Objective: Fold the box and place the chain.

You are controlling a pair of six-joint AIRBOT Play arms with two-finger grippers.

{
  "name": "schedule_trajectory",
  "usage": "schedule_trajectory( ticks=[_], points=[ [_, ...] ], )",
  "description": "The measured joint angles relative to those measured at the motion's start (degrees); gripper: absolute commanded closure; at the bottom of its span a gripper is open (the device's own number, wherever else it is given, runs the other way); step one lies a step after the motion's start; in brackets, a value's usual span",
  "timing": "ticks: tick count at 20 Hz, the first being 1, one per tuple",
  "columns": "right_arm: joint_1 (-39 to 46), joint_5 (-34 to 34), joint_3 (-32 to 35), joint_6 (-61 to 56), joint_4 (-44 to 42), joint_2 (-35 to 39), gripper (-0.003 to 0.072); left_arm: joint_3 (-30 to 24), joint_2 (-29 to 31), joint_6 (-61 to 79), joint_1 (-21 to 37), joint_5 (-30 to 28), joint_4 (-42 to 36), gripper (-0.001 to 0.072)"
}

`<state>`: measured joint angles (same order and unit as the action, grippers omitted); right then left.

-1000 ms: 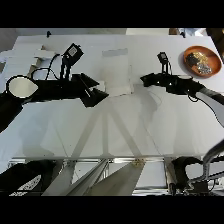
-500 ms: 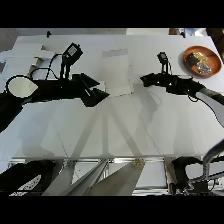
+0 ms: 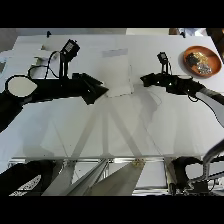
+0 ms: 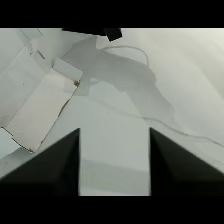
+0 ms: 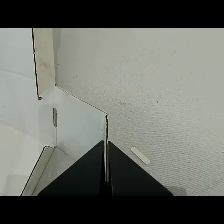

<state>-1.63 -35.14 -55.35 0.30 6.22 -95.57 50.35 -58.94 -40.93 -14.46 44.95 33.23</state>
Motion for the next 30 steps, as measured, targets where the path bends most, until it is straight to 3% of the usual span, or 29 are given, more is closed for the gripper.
schedule_trajectory(
  ticks=[5, 8, 10, 11, 13, 14, 23, 30],
  points=[
    [0.0, 0.0, 0.0, 0.0, 0.0, 0.0, 0.0667, 1.33, -5.53, 1.97, 2.29, 0.52, 0.87, 0.0429],
    [0.0, -0.02, 0.0, 0.0, 0.0, 0.0, 0.0667, 6.58, -11.39, 1.49, 5.33, 2.99, 1.29, 0.0408],
    [0.0, -0.02, 0.0, 0.0, 0.0, 0.0, 0.0667, 12.44, -16.04, -0.11, 7.37, 5.92, 2.71, 0.0279],
    [0.0, -0.02, 0.0, 0.0, 0.0, 0.0, 0.0667, 15.47, -18.43, -1.4, 8.15, 7.78, 4.07, 0.0248],
    [0.0, 0.0, 0.0, 0.0, 0.0, 0.0, 0.0667, 21.38, -23.39, -3.26, 9.49, 10.88, 7.08, 0.0059],
    [0.0, 0.0, 0.0, 0.0, 0.0, 0.0, 0.0667, 24.06, -25.92, -4.24, 10.14, 12.02, 8.31, 0.0005],
    [0.0, -0.02, 0.0, -0.02, 0.0, 0.0, 0.0667, 44.22, -46.97, -14.32, 12.28, 18.95, 13.11, 0.0006],
    [0.0, 0.0, 0.0, 0.0, 0.0, 0.0, 0.0667, 50.03, -53.29, -15.69, 11.41, 16.87, 11.41, 0.0007]
  ],
)
